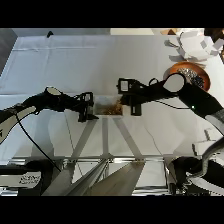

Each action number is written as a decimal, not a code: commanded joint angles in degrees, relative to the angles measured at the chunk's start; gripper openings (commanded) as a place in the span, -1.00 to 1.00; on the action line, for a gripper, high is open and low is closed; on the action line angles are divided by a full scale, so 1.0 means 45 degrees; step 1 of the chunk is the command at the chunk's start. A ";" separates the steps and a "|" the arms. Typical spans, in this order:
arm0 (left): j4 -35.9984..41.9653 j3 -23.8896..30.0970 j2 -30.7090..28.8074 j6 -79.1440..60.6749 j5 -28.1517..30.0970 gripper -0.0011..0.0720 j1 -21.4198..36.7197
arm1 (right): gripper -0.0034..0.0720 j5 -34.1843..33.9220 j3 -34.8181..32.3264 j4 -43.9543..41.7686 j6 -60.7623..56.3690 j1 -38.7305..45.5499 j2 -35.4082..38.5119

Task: Fold the box and place the chain.

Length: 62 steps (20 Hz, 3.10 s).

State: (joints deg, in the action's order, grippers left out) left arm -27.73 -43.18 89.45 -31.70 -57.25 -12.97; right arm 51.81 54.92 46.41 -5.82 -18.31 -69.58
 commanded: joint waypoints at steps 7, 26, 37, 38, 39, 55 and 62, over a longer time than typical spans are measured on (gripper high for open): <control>0.0000 0.0005 0.0000 0.0005 0.0000 -0.07 0.0005 | -0.89 -0.3385 0.0729 -0.4221 -0.0418 -0.1549 0.0078; 0.0000 0.0005 0.0000 0.0005 0.0005 -0.07 0.0005 | -0.89 -0.3580 0.0729 -0.9287 -0.0384 -0.1549 0.0078; 0.0000 0.0005 0.0000 0.0005 0.0005 -0.07 0.0005 | -0.89 -0.3925 0.0350 0.1904 -0.9918 -0.1540 0.0034; 0.0000 0.0005 0.0000 0.0005 0.0005 -0.07 0.0005 | -0.89 -0.3628 0.0189 0.2069 -1.0049 -0.1540 0.0019; 0.0000 0.0005 0.0000 0.0005 0.0005 -0.07 0.0005 | -0.89 -0.3390 0.0019 0.2064 -1.0044 -0.1540 0.0010; 0.0000 0.0005 0.0000 0.0005 0.0000 -0.07 0.0005 | -0.58 -0.0622 0.3235 0.1715 -1.1186 -0.0209 -0.0957; 0.0000 0.0005 0.0000 0.0005 0.0005 -0.07 0.0005 | -0.11 0.2322 0.5032 0.1088 -1.1638 0.0738 -0.4643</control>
State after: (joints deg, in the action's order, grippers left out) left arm -27.70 -43.18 89.45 -31.66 -57.23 -12.97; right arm 55.02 75.05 53.58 -57.08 -15.97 -84.73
